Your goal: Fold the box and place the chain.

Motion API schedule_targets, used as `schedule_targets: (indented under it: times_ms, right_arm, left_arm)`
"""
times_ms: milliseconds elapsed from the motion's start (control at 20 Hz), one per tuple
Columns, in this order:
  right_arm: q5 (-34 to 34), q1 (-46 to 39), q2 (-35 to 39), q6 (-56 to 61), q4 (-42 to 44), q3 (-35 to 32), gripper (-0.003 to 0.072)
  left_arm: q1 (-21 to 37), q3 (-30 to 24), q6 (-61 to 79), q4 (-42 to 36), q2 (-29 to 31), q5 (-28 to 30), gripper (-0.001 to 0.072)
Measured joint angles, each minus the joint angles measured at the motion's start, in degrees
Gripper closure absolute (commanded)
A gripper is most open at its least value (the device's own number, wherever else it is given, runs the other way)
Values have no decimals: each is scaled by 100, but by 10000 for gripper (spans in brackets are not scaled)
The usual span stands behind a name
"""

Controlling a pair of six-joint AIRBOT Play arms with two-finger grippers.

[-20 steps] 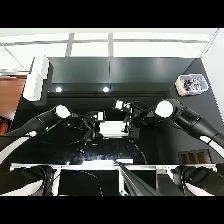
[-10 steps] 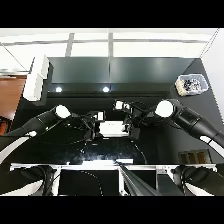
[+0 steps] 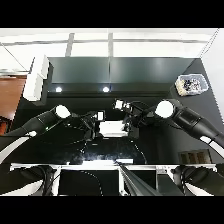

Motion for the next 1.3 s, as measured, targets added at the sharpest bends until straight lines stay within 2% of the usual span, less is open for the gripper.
schedule_targets:
  times_ms: [400, 450, 1300]
  right_arm:
    - [20, 4, 52, 9, 28, 4, 418]
    - [22, 4, 52, 4, 28, 2, 448]
    - [85, 4, -9, -2, -2, -39, 444]
  left_arm:
    - [0, 0, 15, 2, 0, 0, 378]
    - [0, 0, 15, 2, 0, 0, 378]
    - [0, 0, 9, 2, 0, 0, 378]
